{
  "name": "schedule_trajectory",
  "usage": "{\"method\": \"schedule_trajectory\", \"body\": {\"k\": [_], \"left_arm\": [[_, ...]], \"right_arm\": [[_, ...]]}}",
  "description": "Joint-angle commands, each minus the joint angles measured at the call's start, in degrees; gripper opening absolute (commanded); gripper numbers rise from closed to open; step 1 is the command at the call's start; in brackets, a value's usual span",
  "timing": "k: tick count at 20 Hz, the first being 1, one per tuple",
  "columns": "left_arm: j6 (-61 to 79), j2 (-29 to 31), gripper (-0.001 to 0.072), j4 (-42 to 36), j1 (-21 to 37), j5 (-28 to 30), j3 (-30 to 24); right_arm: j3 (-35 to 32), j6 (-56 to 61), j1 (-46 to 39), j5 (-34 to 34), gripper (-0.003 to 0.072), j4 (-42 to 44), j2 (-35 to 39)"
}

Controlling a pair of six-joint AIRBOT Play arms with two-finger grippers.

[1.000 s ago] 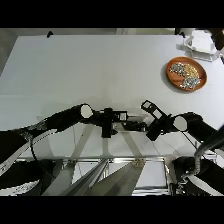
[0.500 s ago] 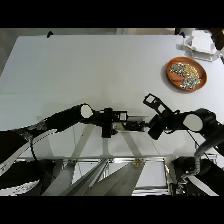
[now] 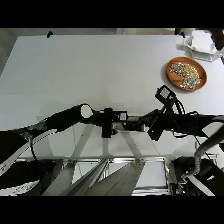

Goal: Fold the box and place the chain.

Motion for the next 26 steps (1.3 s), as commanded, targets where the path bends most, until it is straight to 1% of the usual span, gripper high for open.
{"method": "schedule_trajectory", "body": {"k": [1, 4, 5, 6, 11, 12, 13, 14, 16, 17, 19, 21, 22, 23, 26], "left_arm": [[0.0, 0.0, 0.0321, 0.0, 0.0, 0.0, 0.0], [0.0, 0.0, 0.0321, 0.0, 0.0, 0.0, 0.0], [0.0, 0.0, 0.0321, 0.0, 0.0, 0.0, 0.0], [0.0, 0.0, 0.0321, 0.0, 0.0, 0.0, 0.0], [0.0, 0.0, 0.0321, 0.0, 0.0, 0.0, 0.0], [0.0, 0.0, 0.0321, 0.0, 0.0, 0.0, 0.0], [0.0, 0.0, 0.0321, 0.0, 0.0, 0.0, 0.0], [0.0, 0.0, 0.0321, 0.0, 0.0, 0.0, 0.0], [0.0, 0.0, 0.0321, 0.0, 0.0, 0.0, 0.0], [0.0, 0.0, 0.0321, 0.0, 0.0, 0.0, 0.0], [0.0, 0.0, 0.0321, 0.0, 0.0, 0.0, 0.0], [0.0, 0.0, 0.0321, 0.0, 0.0, 0.0, 0.0], [0.0, 0.0, 0.0321, 0.0, 0.0, 0.0, 0.0], [0.0, 0.0, 0.0321, 0.0, 0.0, 0.0, 0.0], [0.0, 0.0, 0.0321, 0.0, 0.0, 0.0, 0.0]], "right_arm": [[0.1, -1.8, 3.2, -4.9, 0.001, 4.5, -4.2], [0.1, -1.5, 7.6, -7.3, 0.002, 3.7, -9.6], [0.1, -1.5, 8.3, -8.0, 0.0073, 3.7, -11.0], [0.1, -1.2, 8.4, -8.4, 0.011, 3.7, -11.9], [0.1, -0.8, 8.3, -8.9, 0.0116, 3.6, -11.7], [0.1, -0.2, 8.3, -8.8, 0.0132, 3.5, -11.6], [0.1, 0.3, 8.3, -8.5, 0.0221, 3.3, -11.4], [0.1, 0.4, 8.3, -8.1, 0.026, 3.3, -11.2], [0.1, 0.8, 8.3, -6.9, 0.0259, 2.1, -9.7], [0.2, 3.6, 8.3, -5.8, 0.0258, -0.5, -8.6], [0.6, 13.4, 8.3, -1.3, 0.0258, -11.5, -4.8], [0.6, 17.2, 8.3, 4.8, 0.0257, -23.4, -0.3], [0.6, 18.2, 8.3, 6.9, 0.0258, -27.9, 1.5], [0.6, 18.2, 8.3, 8.2, 0.0258, -29.9, 2.5], [0.2, 17.1, 8.3, 9.6, 0.026, -30.4, 2.1]]}}
